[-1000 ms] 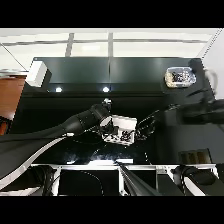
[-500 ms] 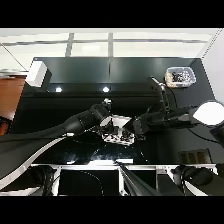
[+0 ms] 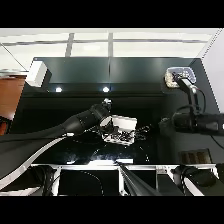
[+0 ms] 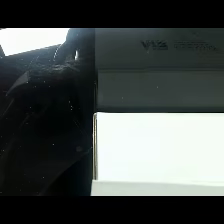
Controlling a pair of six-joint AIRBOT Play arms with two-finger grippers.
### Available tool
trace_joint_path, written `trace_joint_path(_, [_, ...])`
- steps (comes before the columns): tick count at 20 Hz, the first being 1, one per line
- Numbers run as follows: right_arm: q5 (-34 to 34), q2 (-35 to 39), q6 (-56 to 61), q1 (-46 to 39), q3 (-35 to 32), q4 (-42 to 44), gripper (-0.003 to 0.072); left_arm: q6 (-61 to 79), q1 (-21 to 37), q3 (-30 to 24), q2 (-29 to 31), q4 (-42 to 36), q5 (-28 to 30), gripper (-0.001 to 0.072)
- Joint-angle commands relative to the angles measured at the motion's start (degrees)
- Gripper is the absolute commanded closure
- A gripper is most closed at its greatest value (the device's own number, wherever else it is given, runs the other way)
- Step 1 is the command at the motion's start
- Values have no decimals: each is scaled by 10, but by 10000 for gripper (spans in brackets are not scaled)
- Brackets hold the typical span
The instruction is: Fold the box and place the chain.
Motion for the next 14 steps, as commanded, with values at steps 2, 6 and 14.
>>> trace_joint_path(2, [-165,58,-64,3,-153,-44,73,0,0,0,0,0,0,677])
trace_joint_path(6, [-235,40,-341,57,-249,-46,-23,0,0,0,0,0,0,677])
trace_joint_path(14, [-278,-73,-685,71,-254,155,-17,0,0,0,0,0,2,677])
